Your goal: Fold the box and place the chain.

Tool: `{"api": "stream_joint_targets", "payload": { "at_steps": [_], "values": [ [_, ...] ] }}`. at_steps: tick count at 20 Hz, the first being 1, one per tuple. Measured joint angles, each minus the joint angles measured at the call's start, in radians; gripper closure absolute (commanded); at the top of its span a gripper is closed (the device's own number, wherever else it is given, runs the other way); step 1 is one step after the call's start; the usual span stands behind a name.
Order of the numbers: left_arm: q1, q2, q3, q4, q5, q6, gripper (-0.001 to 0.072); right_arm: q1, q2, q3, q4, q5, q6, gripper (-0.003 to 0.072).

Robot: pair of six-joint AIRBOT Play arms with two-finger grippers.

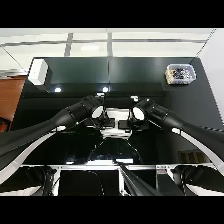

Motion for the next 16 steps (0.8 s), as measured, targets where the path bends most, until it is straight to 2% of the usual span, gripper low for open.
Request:
{"api": "stream_joint_targets", "payload": {
  "at_steps": [4, 5, 6, 7, 12, 16],
  "values": [
    [0.000, 0.000, 0.000, -0.005, -0.001, -0.003, 0.0685, -0.002, -0.002, 0.000, -0.002, -0.001, 0.006, 0.0675],
    [0.000, 0.000, 0.000, -0.005, -0.001, -0.003, 0.0685, -0.003, -0.002, 0.000, 0.000, 0.000, 0.005, 0.0637],
    [0.000, 0.000, 0.000, -0.003, -0.001, -0.001, 0.0685, -0.005, -0.001, 0.000, 0.003, 0.000, 0.002, 0.0402],
    [0.000, 0.000, 0.000, 0.000, 0.000, 0.004, 0.0685, -0.008, 0.000, 0.000, 0.010, -0.004, -0.001, 0.0282],
    [0.000, 0.000, 0.000, 0.000, 0.000, 0.003, 0.0685, -0.029, 0.036, 0.005, 0.013, 0.013, -0.014, 0.0299],
    [0.000, 0.000, 0.000, 0.000, 0.000, 0.000, 0.0685, -0.067, 0.168, 0.014, 0.013, 0.042, -0.085, 0.0299]
  ]
}}
